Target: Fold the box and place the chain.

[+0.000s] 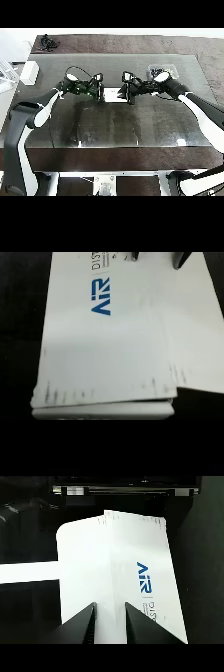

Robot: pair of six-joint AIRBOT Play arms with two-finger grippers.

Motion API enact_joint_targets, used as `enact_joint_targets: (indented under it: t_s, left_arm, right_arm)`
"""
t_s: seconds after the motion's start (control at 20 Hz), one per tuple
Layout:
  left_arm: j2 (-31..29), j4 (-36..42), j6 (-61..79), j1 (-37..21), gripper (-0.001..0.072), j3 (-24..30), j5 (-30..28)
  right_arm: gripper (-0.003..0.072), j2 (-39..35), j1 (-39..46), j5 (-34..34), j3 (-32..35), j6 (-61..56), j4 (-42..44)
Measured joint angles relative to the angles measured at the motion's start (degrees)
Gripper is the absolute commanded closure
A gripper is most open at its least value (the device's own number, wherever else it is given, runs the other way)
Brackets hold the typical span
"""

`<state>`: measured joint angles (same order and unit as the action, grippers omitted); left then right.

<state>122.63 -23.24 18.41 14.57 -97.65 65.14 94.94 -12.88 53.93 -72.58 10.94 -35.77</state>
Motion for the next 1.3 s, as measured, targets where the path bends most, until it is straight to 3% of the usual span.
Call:
enact_joint_targets:
  t_s: [0.2, 0.6, 0.8, 0.85, 0.9, 0.95, 1.15, 1.3]
  left_arm:
    - [0.0, 0.0, 0.0, 0.0, 0.0381, 0.0, 0.0]
    - [0.0, 0.0, -0.1, 0.0, 0.0381, 0.0, -0.1]
    - [0.0, 0.0, 0.0, 0.0, 0.0381, 0.0, 0.0]
    - [0.0, 0.0, 0.0, 0.0, 0.0381, 0.0, 0.0]
    - [0.0, 0.0, 0.0, 0.0, 0.0381, 0.0, 0.0]
    - [0.0, 0.0, 0.0, 0.0, 0.0381, 0.0, 0.0]
    - [0.0, 0.0, 0.0, 0.0, 0.0381, 0.0, 0.0]
    - [0.0, 0.0, 0.0, 0.0, 0.0381, 0.0, 0.0]
  right_arm:
    - [0.0326, 0.0, 0.0, -1.4, 0.0, 1.5, 0.0]
    - [0.0396, 0.0, 0.0, -3.1, -0.2, 3.1, 0.4]
    - [0.0394, 0.0, 0.5, 1.8, -0.2, 3.2, 0.4]
    - [0.0426, 0.0, 0.7, 2.9, -0.2, 3.2, 0.6]
    - [0.0551, 0.0, 1.0, 3.8, -0.2, 3.2, 0.9]
    - [0.0623, 0.0, 1.2, 4.6, -0.2, 3.2, 1.5]
    - [0.0684, 0.0, 1.5, 6.8, -0.2, 4.2, 3.1]
    - [0.0684, 0.0, 1.7, 7.8, -0.2, 4.3, 3.5]
